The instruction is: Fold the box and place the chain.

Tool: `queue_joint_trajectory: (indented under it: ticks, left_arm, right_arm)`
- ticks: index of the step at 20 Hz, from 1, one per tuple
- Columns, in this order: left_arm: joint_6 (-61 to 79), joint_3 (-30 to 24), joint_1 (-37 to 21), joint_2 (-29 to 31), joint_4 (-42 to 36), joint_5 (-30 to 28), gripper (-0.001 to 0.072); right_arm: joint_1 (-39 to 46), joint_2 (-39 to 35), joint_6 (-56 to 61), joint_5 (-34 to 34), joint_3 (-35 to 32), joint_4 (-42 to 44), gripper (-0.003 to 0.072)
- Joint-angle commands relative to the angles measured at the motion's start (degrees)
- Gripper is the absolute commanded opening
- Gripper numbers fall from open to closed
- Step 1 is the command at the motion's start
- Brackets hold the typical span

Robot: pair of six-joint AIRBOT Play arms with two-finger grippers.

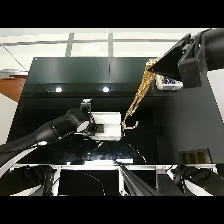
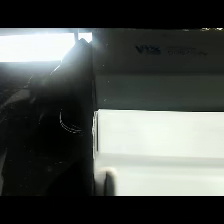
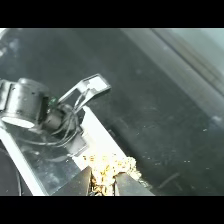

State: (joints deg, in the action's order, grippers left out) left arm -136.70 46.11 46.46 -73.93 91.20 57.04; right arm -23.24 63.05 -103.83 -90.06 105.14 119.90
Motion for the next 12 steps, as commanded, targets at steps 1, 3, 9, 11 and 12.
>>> queue_joint_trajectory:
  ticks: [1,3,9,11,12]
  left_arm:
    - [0.0,-0.02,-0.07,-0.04,0.07,-0.07,0.0032]
    - [0.0,-0.04,-0.07,-0.04,0.04,-0.09,0.0032]
    - [-0.02,-0.02,-0.04,-0.11,-0.31,-1.55,0.0032]
    - [-0.02,-0.04,-0.07,-0.11,-0.37,-1.4,0.0032]
    - [-0.02,-0.04,-0.07,-0.11,-0.37,-1.25,0.0032]
  right_arm:
    - [-1.03,-0.02,-0.39,-0.63,-1.53,1.99,0.0017]
    - [-2.6,0.0,-0.83,0.55,-4.09,3.43,0.0017]
    - [-9.03,0.15,-1.64,8.41,-10.75,6.91,0.0017]
    - [-11.15,1.31,-1.86,11.1,-11.43,7.67,0.0017]
    - [-12.15,2.16,-2.01,11.72,-11.61,7.74,0.0017]
